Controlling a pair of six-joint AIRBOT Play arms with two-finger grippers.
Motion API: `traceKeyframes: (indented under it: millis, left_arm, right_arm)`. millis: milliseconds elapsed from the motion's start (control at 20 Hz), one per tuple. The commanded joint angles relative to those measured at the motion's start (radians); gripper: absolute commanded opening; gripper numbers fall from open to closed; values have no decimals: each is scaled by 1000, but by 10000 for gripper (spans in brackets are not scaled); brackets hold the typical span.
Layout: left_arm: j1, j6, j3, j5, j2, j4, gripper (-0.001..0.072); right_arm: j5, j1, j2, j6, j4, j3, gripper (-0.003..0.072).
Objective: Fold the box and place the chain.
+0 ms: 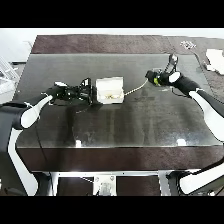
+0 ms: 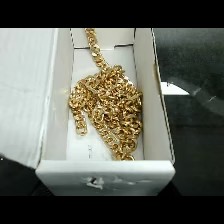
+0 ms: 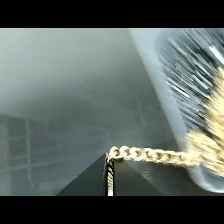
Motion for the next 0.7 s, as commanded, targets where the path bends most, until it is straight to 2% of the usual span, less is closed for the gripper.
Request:
traceKeyframes:
  millis: [0, 200, 350, 500, 650]
  left_arm:
    - [0, 0, 0, 0, 0, 1, 417]
    - [0, 0, 0, 0, 0, 1, 416]
    - [0, 0, 0, 0, 0, 0, 416]
    - [0, 0, 0, 0, 0, 0, 416]
    - [0, 0, 0, 0, 0, 0, 416]
  right_arm:
    - [-4, 48, 169, -53, -1, 14, 4]
    - [-4, 154, 421, -127, -60, 14, 3]
    - [-8, 253, 548, -127, -125, 14, 3]
    - [-20, 352, 614, -128, -148, 14, 4]
    - [-25, 434, 624, -145, -148, 15, 4]
